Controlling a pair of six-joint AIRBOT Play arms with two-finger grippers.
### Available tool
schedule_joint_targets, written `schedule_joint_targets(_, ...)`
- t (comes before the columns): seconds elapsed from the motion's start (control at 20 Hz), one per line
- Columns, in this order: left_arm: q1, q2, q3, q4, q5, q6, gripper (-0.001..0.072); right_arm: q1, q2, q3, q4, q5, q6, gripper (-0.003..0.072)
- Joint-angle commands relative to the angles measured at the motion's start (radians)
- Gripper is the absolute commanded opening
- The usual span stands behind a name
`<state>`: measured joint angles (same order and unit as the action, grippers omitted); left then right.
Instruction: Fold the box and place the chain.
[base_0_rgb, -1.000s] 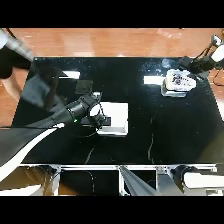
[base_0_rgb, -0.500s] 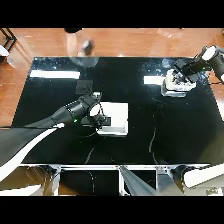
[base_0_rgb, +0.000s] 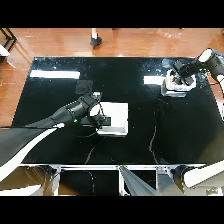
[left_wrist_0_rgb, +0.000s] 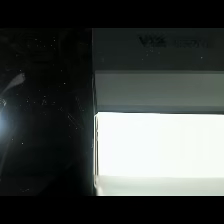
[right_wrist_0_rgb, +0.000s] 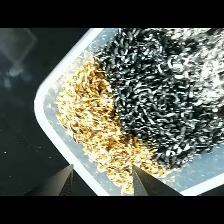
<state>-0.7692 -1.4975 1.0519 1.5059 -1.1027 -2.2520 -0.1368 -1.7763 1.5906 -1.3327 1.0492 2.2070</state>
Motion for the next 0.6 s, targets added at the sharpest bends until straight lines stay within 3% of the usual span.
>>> schedule_joint_targets(0.0,0.0,0.0,0.0,0.0,-0.003,0.0,0.0025,0.0,-0.019,0.001,0.032,-0.022,0.039,0.0415)
schedule_joint_targets(0.55,0.001,0.0,0.0,0.0,-0.002,0.0,0.0024,0.0,-0.067,0.0,0.048,-0.077,0.037,0.0417)
